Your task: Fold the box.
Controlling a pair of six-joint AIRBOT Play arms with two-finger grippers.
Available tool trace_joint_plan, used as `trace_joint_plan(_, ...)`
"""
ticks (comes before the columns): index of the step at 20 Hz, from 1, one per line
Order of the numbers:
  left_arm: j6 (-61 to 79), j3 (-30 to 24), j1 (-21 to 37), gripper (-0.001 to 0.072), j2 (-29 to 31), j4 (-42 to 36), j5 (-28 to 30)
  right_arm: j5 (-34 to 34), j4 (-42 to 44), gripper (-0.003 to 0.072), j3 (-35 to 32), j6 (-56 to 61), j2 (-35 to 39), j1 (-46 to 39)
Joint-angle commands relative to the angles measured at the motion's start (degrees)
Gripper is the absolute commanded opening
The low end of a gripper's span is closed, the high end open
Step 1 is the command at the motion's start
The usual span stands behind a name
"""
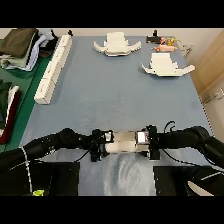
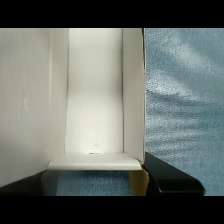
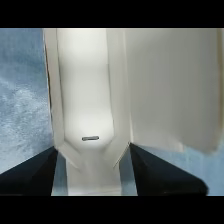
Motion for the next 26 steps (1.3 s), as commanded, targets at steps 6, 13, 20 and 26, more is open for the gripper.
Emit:
trace_joint_plan(6,0.02,0.04,0.02,0.0442,0.02,0.02,0.0,-12.63,8.07,0.0704,0.13,38.93,14.53,0.02)
trace_joint_plan(13,0.02,0.04,0.02,0.0442,0.02,0.02,0.0,-12.39,9.6,0.0703,0.13,60.96,15.41,0.07)
trace_joint_plan(20,0.02,0.04,0.02,0.0442,0.02,0.02,-0.02,-7.69,11.74,0.0001,0.26,66.9,10.58,0.07)
trace_joint_plan(26,0.02,0.04,0.02,0.0442,0.02,0.02,-0.02,-0.76,5.49,0.0001,10.75,63.47,-0.59,0.0)
